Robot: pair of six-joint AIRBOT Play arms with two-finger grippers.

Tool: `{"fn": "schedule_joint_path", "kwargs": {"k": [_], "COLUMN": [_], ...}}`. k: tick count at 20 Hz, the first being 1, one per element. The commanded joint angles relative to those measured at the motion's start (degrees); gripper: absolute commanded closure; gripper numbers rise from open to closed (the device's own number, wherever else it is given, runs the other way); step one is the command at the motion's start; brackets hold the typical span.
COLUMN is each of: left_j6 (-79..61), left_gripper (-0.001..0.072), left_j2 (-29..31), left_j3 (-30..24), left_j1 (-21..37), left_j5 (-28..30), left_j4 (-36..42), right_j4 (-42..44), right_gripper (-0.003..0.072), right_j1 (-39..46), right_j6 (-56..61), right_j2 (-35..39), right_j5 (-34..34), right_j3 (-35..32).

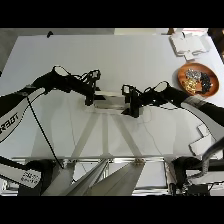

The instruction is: Fold the box and place the chain.

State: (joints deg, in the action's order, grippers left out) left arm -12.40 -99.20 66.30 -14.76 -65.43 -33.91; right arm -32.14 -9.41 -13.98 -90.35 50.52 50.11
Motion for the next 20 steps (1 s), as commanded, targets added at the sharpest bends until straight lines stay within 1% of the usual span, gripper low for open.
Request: {"fn": "schedule_joint_path", "kwargs": {"k": [1, 13, 14, 16, 17, 20], "left_j6": [0.00, 0.00, 0.00, 0.00, 0.00, 0.00], "left_gripper": [0.0698, 0.0695, 0.0681, 0.0580, 0.0554, 0.0554], "left_j2": [-0.02, 0.00, 0.00, 0.09, 0.17, 0.52], "left_j3": [0.02, 0.02, 0.02, 0.02, 0.02, 0.02], "left_j1": [0.04, 0.02, 0.04, 0.09, 0.09, 0.31], "left_j5": [0.07, 0.09, 0.09, 0.09, 0.11, 0.09], "left_j4": [0.00, 0.37, 0.46, 0.44, 0.46, 0.39], "right_j4": [-0.02, -0.02, -0.02, 0.00, 0.00, 0.00], "right_gripper": [0.0282, 0.0282, 0.0282, 0.0282, 0.0282, 0.0282], "right_j1": [0.00, 0.00, 0.00, 0.00, 0.02, 0.00], "right_j6": [-0.02, -0.02, -0.02, -0.02, -0.02, -0.02], "right_j2": [-0.02, -0.02, -0.02, -0.02, -0.02, -0.02], "right_j5": [0.02, 0.02, 0.02, 0.02, 0.02, 0.02], "right_j3": [0.00, 0.00, 0.00, 0.00, 0.00, 0.00]}}
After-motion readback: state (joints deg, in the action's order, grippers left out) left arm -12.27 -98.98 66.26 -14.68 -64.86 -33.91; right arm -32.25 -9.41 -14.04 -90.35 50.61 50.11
